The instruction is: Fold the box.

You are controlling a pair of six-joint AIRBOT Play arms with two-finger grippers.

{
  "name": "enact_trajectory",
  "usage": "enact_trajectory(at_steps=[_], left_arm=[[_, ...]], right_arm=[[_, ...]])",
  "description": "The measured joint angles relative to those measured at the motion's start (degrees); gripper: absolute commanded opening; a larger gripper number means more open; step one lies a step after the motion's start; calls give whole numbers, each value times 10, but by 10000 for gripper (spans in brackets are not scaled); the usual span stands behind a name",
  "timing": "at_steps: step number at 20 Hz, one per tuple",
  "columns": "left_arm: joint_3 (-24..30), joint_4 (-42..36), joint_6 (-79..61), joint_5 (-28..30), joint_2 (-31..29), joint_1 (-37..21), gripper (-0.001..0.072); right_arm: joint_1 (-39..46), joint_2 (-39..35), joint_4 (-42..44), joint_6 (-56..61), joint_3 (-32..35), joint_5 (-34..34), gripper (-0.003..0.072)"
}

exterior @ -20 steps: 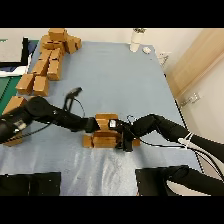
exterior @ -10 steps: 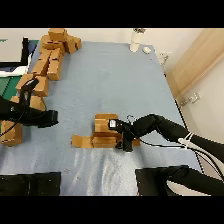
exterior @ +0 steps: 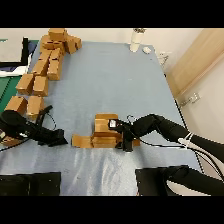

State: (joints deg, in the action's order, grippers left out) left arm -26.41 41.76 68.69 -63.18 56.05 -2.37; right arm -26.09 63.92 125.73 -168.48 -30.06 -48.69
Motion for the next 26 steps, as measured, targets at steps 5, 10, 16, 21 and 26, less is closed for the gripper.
enact_trajectory(at_steps=[5,10,16,21,26], left_arm=[[16,-59,-53,61,60,50,9],[18,-114,-103,104,81,103,9],[17,-201,-174,94,85,118,10],[2,-241,-209,69,86,120,11],[-14,-259,-219,60,86,122,11]], right_arm=[[0,0,0,0,0,0,579],[0,0,0,0,0,0,579],[0,0,0,0,0,0,579],[0,0,0,0,0,0,579],[0,0,0,0,0,0,579]])
